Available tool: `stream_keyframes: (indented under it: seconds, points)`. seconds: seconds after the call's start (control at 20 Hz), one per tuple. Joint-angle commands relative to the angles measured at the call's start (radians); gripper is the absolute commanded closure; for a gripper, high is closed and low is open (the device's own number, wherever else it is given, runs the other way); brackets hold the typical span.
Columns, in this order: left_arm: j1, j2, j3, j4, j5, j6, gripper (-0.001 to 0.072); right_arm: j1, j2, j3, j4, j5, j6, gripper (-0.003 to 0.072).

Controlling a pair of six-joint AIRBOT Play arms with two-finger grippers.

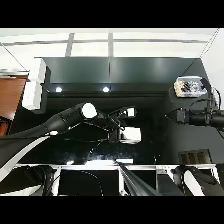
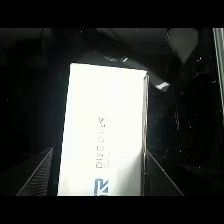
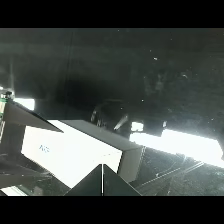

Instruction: Fold the box and place the chain.

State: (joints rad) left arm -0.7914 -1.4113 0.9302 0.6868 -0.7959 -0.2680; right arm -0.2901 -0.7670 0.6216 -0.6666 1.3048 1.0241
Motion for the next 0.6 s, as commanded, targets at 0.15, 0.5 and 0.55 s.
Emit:
stream_keyframes:
  seconds: [0.15, 0.5, 0.55]
  points:
    - [-0.005, -0.003, 0.001, 0.013, -0.016, -0.018, -0.0003, -0.001, 0.001, 0.001, 0.0, 0.0, 0.0, 0.0675]
    - [-0.051, -0.012, 0.001, 0.079, 0.025, -0.017, -0.0004, -0.001, 0.001, 0.001, 0.0, -0.003, 0.0, 0.0675]
    - [-0.061, -0.015, -0.002, 0.107, 0.04, -0.018, -0.0004, -0.001, 0.001, 0.001, 0.0, -0.004, 0.0, 0.0675]
